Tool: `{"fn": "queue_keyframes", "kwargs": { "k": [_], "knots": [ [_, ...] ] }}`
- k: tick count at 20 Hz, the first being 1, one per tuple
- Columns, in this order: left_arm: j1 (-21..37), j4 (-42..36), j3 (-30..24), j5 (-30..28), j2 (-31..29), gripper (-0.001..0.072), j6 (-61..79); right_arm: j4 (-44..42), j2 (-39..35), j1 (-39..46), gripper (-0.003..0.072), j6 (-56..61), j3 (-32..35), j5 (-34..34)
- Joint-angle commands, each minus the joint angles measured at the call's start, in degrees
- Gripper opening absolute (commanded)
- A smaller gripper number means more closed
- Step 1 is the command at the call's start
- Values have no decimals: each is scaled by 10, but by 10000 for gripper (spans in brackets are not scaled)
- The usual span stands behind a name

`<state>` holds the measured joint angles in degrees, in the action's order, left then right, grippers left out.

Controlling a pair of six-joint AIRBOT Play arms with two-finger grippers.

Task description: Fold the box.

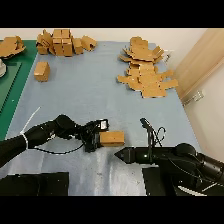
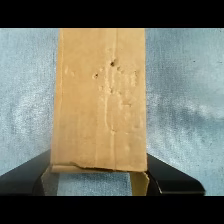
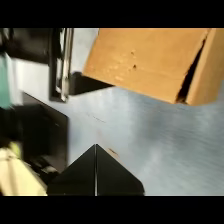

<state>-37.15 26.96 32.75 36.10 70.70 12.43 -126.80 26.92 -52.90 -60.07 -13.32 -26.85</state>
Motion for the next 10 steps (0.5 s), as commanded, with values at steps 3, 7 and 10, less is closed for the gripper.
{"fn": "queue_keyframes", "kwargs": {
  "k": [3,7,10],
  "knots": [
    [0,0,0,0,0,355,0,-97,46,-24,2,53,41,250],
    [0,0,0,0,0,355,0,-90,105,-34,2,85,29,261],
    [0,0,0,0,0,355,0,-76,138,-55,3,85,3,267]
  ]
}}
